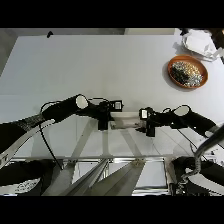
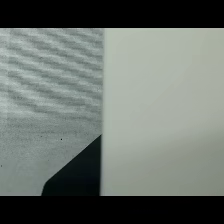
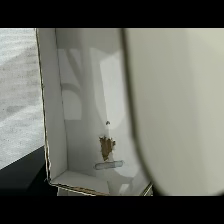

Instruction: Fold the box and place the chain.

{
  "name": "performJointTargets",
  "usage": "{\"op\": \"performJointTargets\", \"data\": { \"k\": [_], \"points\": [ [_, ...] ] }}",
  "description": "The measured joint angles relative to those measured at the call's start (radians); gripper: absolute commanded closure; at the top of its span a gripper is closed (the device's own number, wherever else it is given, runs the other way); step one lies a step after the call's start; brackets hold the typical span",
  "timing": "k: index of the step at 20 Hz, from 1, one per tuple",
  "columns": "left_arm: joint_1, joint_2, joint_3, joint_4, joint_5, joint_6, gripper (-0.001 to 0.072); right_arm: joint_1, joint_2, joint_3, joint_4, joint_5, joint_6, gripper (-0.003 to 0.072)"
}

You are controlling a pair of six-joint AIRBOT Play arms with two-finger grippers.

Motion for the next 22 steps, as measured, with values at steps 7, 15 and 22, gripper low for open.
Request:
{"op": "performJointTargets", "data": {
  "k": [7,15,22],
  "points": [
    [0.0,0.0,0.0,-0.007,0.0,0.0,0.06,0.0,0.0,0.0,0.0,0.0,0.0,0.0228],
    [0.001,0.003,-0.001,-0.015,-0.005,0.0,0.0286,0.0,0.0,0.0,0.0,0.0,0.0,0.0228],
    [0.002,0.132,-0.001,0.161,-0.044,-0.086,0.0294,0.0,0.0,0.0,0.0,0.0,0.0,0.0228]
  ]
}}
